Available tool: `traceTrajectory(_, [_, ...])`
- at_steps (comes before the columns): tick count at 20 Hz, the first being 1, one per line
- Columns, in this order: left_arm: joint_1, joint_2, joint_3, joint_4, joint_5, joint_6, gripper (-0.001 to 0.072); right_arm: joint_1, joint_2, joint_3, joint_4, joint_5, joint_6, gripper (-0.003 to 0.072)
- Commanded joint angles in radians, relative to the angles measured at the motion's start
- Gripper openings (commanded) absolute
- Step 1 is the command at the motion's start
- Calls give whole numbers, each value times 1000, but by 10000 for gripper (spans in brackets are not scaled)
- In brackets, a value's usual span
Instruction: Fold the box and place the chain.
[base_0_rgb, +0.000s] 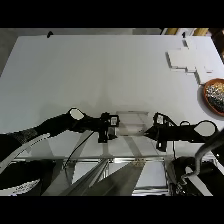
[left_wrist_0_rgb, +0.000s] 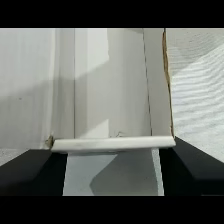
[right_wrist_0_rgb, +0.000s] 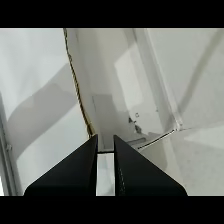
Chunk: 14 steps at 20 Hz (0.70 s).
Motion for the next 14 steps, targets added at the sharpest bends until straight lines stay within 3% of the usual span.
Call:
traceTrajectory(1, [0, 0, 0, 0, 2, 0, 331, 0, -23, -6, -20, -8, 0, 98])
traceTrajectory(4, [0, 0, 0, 0, 2, 0, 331, 0, -3, 32, 34, 10, 0, 110])
traceTrajectory(8, [0, 0, 0, 0, 2, 0, 331, 0, -2, 172, 51, 113, 3, 119])
traceTrajectory(10, [0, 0, 0, 0, 2, 0, 331, 0, -22, 220, 142, 105, -2, 116])
traceTrajectory(12, [0, 0, 0, 0, 2, 0, 331, 0, -92, 234, 245, 71, -21, 24])
traceTrajectory(14, [0, 0, 0, 0, 2, 0, 331, 0, -196, 234, 272, 5, -21, 17])
